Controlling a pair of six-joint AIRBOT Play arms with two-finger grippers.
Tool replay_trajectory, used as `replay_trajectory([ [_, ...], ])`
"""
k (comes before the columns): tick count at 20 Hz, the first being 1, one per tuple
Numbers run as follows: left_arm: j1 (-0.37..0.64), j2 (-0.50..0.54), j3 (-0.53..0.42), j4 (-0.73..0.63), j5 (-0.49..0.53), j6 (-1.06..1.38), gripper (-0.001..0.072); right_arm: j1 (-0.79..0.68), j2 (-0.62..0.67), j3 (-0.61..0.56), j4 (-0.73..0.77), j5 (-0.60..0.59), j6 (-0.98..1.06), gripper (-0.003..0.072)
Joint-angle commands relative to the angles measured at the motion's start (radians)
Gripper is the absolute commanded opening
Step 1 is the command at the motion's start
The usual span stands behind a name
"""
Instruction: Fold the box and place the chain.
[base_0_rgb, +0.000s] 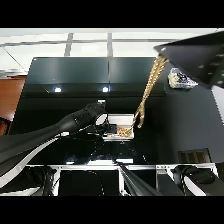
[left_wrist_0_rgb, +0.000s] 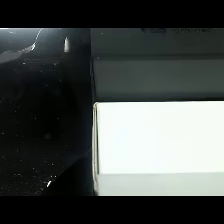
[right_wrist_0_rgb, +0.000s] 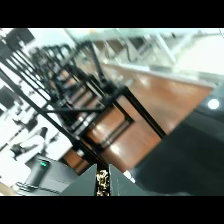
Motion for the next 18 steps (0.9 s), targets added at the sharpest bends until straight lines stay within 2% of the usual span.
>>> replay_trajectory([
  [1,0.0,0.0,0.0,0.0,0.0,0.0,0.003,0.056,-0.031,-0.018,-0.147,0.018,0.039,0.0023],
  [6,0.0,0.0,0.0,0.0,0.0,0.0,0.0029,0.069,-0.032,-0.217,-0.208,0.02,0.079,0.0023],
  [12,0.0,0.0,0.0,0.0,0.0,0.0,0.0029,0.151,-0.06,-0.496,-0.21,-0.135,0.085,0.0023],
  [15,0.0,0.0,0.0,0.0,0.0,0.0,0.003,0.178,-0.078,-0.566,-0.21,-0.159,0.085,0.0023],
  [18,0.0,0.0,0.0,0.0,0.0,0.0,0.0029,0.208,-0.098,-0.586,-0.216,-0.164,0.085,0.0023],
])
